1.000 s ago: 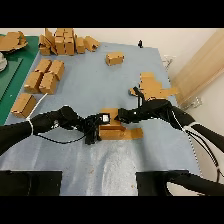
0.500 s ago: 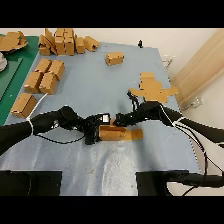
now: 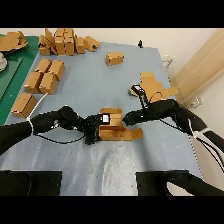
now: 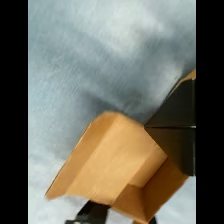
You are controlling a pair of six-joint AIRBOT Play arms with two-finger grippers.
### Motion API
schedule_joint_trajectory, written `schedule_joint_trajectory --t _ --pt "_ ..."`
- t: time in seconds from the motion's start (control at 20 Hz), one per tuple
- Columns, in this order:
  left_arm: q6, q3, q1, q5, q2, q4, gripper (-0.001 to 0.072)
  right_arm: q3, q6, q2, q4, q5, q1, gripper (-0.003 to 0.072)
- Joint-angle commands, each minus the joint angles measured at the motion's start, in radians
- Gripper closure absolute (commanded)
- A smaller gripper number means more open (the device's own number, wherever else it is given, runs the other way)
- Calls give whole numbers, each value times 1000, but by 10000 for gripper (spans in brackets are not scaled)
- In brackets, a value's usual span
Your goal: Fold the box.
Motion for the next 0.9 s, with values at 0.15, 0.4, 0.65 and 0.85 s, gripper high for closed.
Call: schedule_joint_trajectory --t 0.15,0.4,0.65,0.85 --pt "0 1 0 -1 1 0 273 -137 -106 184 -210 -143 13 405" --pt "0 1 0 -1 1 0 273 -182 -372 135 -206 14 83 169" --pt "0 1 0 0 1 0 273 -181 -548 94 -209 70 113 169" --pt "0 1 0 -1 1 0 273 -181 -609 92 -190 127 113 169"
